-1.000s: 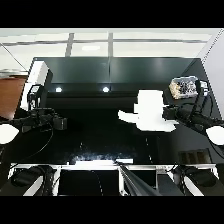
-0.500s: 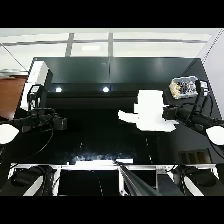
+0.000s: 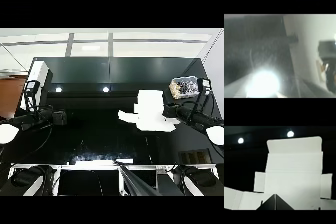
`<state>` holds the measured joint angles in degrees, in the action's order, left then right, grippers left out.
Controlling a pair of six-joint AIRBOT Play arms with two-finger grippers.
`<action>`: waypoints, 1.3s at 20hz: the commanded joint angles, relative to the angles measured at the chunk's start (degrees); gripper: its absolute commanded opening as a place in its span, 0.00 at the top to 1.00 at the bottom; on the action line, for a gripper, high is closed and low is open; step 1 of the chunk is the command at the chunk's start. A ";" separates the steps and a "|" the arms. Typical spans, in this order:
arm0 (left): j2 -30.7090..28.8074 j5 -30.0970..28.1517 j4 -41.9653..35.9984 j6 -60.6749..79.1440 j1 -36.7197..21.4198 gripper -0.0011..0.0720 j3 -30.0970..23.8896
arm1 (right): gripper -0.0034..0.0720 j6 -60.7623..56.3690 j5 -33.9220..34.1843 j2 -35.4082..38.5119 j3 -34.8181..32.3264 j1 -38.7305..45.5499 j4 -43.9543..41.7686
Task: Fold the box and place the chain.
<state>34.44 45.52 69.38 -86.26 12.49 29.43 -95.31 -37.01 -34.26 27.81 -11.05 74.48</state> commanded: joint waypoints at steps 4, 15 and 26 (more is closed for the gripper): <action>2.34 -5.86 -0.02 -0.17 0.07 0.03 -0.02 | 0.93 -0.04 2.43 0.07 -0.02 -0.02 -3.76; 8.28 -1.38 -1.40 -0.13 0.11 0.03 0.00 | 0.05 7.76 -34.91 -17.51 15.41 38.95 1.40; 8.33 1.07 -4.31 0.52 0.09 0.03 0.00 | 0.29 22.05 -38.18 -43.32 20.79 38.36 -14.36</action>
<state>42.74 45.58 65.36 -86.24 12.60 29.43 -75.33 -75.79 -73.32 47.79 28.99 61.30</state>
